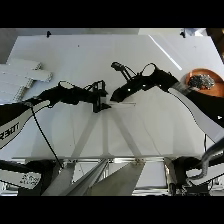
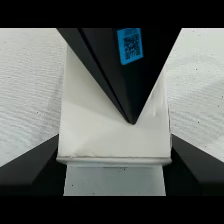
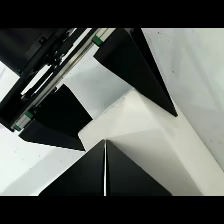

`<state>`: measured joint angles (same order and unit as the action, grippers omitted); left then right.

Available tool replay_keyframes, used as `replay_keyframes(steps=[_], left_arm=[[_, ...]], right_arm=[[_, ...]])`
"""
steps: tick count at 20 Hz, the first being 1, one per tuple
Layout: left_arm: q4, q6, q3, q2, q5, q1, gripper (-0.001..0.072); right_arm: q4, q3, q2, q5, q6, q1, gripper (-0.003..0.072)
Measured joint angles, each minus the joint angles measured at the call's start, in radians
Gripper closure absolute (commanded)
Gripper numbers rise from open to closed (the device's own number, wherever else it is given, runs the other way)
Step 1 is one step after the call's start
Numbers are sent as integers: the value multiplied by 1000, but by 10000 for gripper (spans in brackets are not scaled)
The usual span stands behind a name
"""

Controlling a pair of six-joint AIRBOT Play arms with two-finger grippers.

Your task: Fold the box and place the chain.

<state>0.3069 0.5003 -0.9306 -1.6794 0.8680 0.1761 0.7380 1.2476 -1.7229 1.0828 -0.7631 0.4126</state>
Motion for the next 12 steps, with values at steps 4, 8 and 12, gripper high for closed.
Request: replay_keyframes(steps=[4, 8, 12], left_arm=[[0, 0, 0, 0, 0, 0, 316], [0, 0, 0, 0, 1, 0, 316], [0, -2, 0, 0, 2, 0, 316]], right_arm=[[29, 0, 1, 6, -18, 0, 677], [58, -3, 43, 4, -4, -3, 677], [-1, -2, 130, -13, 54, -38, 677]])
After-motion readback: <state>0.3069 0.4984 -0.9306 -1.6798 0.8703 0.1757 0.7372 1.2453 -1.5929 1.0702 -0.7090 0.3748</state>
